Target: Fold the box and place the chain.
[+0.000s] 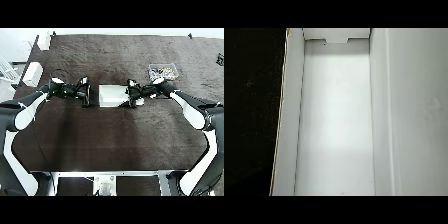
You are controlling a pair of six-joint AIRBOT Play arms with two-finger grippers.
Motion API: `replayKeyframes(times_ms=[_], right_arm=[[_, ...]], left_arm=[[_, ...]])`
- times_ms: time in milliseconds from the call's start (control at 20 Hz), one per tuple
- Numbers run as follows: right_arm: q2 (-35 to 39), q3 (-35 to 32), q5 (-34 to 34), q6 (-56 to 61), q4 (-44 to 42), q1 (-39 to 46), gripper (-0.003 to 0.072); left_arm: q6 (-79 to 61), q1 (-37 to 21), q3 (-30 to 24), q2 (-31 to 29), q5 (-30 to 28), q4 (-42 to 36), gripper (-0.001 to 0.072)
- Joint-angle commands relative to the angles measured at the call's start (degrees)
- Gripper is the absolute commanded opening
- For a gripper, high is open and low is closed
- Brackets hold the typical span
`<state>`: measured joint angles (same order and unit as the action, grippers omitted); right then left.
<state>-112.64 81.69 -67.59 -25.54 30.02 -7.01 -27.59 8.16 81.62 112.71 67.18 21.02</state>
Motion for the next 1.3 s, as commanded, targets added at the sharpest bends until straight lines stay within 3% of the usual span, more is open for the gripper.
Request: replayKeyframes(times_ms=[0,250,1250], right_arm=[[0.00,0.00,0.02,-0.02,0.00,-0.07,0.0553],[0.00,0.00,0.00,-0.02,0.00,-0.07,0.0553],[0.00,0.00,0.00,-0.02,0.00,-0.07,0.0553]], left_arm=[[1.92,0.02,0.04,0.02,-1.66,-0.24,0.0717],[-0.37,-0.50,0.04,0.09,-2.60,-0.15,0.0720],[-5.27,-2.40,0.22,1.03,4.02,-2.78,0.0720]])
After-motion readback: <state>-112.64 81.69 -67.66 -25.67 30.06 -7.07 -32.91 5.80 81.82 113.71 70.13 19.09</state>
